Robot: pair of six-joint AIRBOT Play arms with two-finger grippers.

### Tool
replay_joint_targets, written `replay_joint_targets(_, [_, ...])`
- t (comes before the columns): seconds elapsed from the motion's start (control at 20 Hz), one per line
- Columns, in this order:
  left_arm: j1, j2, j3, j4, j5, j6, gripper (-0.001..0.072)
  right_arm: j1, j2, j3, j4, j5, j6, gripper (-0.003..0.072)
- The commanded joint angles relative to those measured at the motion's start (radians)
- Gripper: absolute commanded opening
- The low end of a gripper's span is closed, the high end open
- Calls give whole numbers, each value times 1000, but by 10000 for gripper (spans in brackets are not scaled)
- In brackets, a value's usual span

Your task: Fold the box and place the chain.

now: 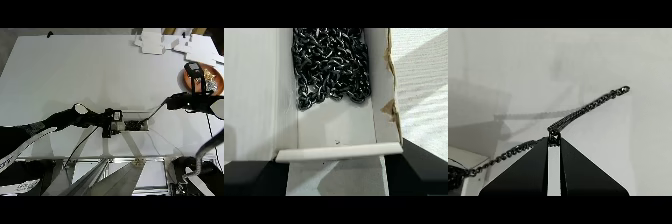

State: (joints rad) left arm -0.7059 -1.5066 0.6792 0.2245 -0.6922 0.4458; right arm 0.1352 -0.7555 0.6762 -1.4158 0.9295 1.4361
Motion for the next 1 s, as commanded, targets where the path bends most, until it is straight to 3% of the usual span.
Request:
replay_joint_targets(0.0, [0,1,0,0,0,0,271,1,8,1,13,6,-6,22])
replay_joint_targets(0.95, [0,1,0,0,0,0,271,1,138,1,181,99,-190,23])
